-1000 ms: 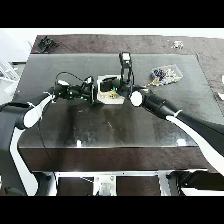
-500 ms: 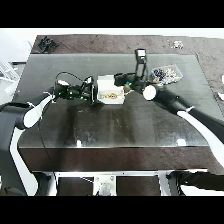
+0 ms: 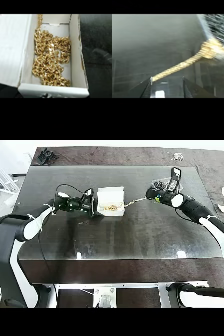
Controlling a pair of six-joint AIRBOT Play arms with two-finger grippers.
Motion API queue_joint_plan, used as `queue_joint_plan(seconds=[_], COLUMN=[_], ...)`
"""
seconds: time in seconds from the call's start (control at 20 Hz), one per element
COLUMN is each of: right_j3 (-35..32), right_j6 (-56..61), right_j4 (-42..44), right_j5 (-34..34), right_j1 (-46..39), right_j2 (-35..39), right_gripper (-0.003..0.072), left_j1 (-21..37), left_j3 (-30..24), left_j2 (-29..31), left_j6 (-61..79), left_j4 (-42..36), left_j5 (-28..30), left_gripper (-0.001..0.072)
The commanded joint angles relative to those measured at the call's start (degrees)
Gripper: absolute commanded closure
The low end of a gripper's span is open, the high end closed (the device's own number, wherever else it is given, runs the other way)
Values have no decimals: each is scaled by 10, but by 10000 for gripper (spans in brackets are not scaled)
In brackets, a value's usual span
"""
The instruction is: Fold the box and place the chain.
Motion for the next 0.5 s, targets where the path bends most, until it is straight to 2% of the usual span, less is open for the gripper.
queue_joint_plan(seconds=[0.0,0.2,0.45], right_j3=[-6,-5,37], right_j6=[32,32,37], right_j4=[14,39,50], right_j5=[-41,-90,-97], right_j1=[-26,-26,-26], right_j2=[-41,-89,-129], right_gripper=[238,238,238], left_j1=[0,0,0], left_j3=[0,0,0], left_j2=[0,0,0], left_j6=[0,0,0], left_j4=[0,0,0], left_j5=[0,0,0], left_gripper=[409,409,409])
